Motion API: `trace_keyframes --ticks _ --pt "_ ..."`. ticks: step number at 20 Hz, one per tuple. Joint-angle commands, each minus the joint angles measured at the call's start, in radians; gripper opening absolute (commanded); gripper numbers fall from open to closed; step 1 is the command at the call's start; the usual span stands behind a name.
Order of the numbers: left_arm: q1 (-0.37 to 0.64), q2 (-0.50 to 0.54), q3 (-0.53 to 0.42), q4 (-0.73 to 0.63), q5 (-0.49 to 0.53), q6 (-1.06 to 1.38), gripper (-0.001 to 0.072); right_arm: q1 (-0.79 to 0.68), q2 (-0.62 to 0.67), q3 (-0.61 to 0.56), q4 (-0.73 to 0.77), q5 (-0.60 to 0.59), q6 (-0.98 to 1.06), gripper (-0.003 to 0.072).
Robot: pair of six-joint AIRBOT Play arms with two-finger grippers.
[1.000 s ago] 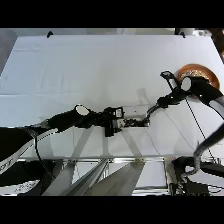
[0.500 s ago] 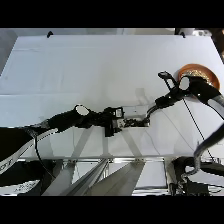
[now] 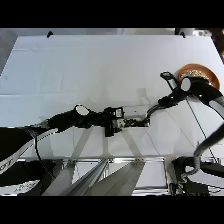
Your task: Fold the box and place the chain.
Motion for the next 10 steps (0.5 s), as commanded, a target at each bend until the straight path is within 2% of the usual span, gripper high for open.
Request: trace_keyframes --ticks 1,6,10 --pt "0.000 0.001 0.001 0.000 0.000 0.000 0.0136 0.002 0.082 0.001 0.087 0.065 -0.001 0.0018" --pt "0.000 0.001 0.001 0.000 0.000 0.000 0.0136 0.002 0.281 0.000 0.228 0.105 -0.016 0.0018" --pt "0.000 0.001 0.001 0.000 -0.003 0.000 0.0136 0.002 0.480 0.000 0.324 0.200 -0.063 0.0018"
